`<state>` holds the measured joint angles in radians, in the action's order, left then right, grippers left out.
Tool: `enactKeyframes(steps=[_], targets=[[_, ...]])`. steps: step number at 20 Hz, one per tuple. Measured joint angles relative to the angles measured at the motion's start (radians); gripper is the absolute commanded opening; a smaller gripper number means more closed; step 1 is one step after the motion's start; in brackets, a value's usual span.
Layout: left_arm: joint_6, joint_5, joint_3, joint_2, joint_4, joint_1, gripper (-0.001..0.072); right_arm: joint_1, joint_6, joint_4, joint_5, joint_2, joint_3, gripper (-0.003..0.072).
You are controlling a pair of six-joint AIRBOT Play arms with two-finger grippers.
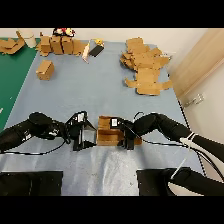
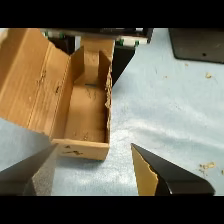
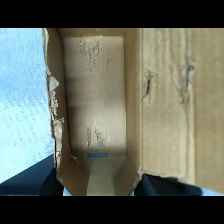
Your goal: Fold the box.
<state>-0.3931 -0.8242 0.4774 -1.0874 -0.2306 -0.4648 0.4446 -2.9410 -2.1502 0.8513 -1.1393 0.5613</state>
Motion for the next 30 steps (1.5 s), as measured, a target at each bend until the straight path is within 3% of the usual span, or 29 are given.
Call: enactKeyframes(steps=[12, 22, 30], targets=[[0.025, 0.092, 0.018, -0.054, -0.026, 0.005, 0.0707, 0.0, 0.0, 0.0, 0.0, 0.0, 0.0, 0.0505], [-0.028, 0.038, 0.06, -0.124, -0.004, 0.005, 0.0707, 0.0, -0.001, 0.0, 0.0, 0.0, 0.0, 0.0505], [-0.038, 0.022, 0.064, -0.132, -0.066, 0.019, 0.0707, 0.0, 0.0, 0.0, 0.0, 0.0, 0.0, 0.0505]])
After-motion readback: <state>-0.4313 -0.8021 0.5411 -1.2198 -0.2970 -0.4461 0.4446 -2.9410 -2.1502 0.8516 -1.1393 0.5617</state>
